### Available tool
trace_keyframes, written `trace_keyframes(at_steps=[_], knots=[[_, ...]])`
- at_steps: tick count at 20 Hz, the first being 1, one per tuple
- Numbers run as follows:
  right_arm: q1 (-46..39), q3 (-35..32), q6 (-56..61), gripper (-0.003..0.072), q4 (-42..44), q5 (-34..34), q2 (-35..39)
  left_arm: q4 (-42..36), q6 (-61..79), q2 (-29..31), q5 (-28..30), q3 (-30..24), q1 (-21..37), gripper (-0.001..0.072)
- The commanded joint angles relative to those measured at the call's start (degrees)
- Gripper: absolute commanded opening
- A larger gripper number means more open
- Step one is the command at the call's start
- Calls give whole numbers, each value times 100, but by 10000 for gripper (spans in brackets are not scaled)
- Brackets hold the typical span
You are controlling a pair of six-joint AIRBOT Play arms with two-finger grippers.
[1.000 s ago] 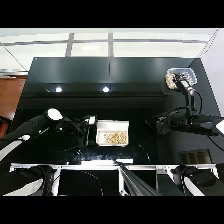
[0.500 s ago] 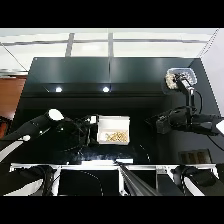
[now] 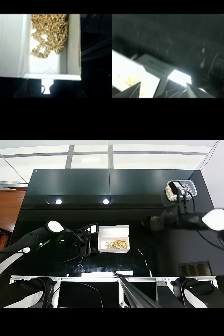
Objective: Fold the box and place the chain.
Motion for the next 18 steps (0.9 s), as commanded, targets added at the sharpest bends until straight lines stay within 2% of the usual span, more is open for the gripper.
trace_keyframes(at_steps=[1,3,5,6,10,14,16,18], knots=[[28,879,-444,648,214,-426,-1248,-11,0,4,22,4,-2,369],[20,1187,-1198,647,1071,55,-2002,-11,0,4,22,4,-2,369],[37,1189,-2361,647,1993,820,-2507,-11,0,4,22,4,-2,369],[42,1189,-2848,647,2157,1244,-2677,-11,0,4,24,4,-2,369],[168,1172,-4262,647,1834,1974,-2789,-15,0,4,26,4,0,370],[315,1172,-4369,647,1727,2068,-2787,-13,0,4,26,4,0,370],[328,1172,-4347,616,1692,2509,-2745,-13,0,4,26,4,-2,370],[348,1167,-4183,616,1290,2546,-2575,-11,0,4,26,4,-2,371]])
